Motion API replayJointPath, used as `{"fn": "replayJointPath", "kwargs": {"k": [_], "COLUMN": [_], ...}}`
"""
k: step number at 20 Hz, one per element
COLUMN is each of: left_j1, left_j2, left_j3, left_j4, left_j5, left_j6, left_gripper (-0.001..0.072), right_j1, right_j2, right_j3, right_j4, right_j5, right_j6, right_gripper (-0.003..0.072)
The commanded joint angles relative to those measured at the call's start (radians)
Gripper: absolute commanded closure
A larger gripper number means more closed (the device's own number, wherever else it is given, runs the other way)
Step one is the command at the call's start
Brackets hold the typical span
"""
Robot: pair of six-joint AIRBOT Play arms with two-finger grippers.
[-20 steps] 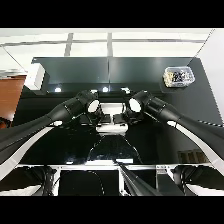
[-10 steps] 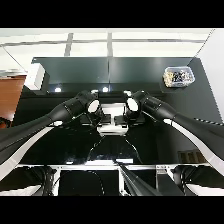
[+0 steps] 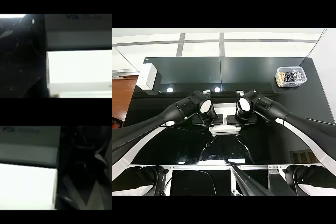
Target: Fold the box and place the chain.
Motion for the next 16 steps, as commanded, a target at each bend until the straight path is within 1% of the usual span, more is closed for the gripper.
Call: {"fn": "replayJointPath", "kwargs": {"k": [1,5,6,8,12,13,14,16], "left_j1": [0.000,0.000,0.000,0.000,0.000,0.000,0.000,0.000], "left_j2": [0.000,0.000,0.000,0.000,0.000,0.000,0.000,0.000], "left_j3": [0.000,0.000,0.000,0.000,0.000,0.000,0.000,0.000], "left_j4": [-0.004,-0.005,-0.007,-0.007,-0.008,-0.008,-0.007,-0.007], "left_j5": [0.006,0.005,0.004,0.003,0.002,0.002,0.002,0.000], "left_j6": [0.002,0.012,0.011,0.012,0.011,0.011,0.012,0.011], "left_gripper": [0.0686,0.0686,0.0686,0.0686,0.0686,0.0686,0.0686,0.0686], "right_j1": [0.000,0.000,0.000,0.002,0.002,0.002,0.002,0.002], "right_j2": [0.000,-0.001,-0.002,-0.003,-0.012,-0.015,-0.015,-0.015], "right_j3": [0.007,0.007,0.007,0.007,0.007,0.007,0.007,0.007], "right_j4": [0.018,0.014,0.011,-0.028,-0.034,-0.036,-0.034,-0.028], "right_j5": [0.012,-0.008,-0.011,0.003,0.005,-0.002,-0.015,-0.013], "right_j6": [0.003,0.014,0.015,0.015,0.037,0.020,-0.013,-0.020], "right_gripper": [0.0416,0.0421,0.0449,0.0449,0.0451,0.0638,0.0670,0.0671]}}
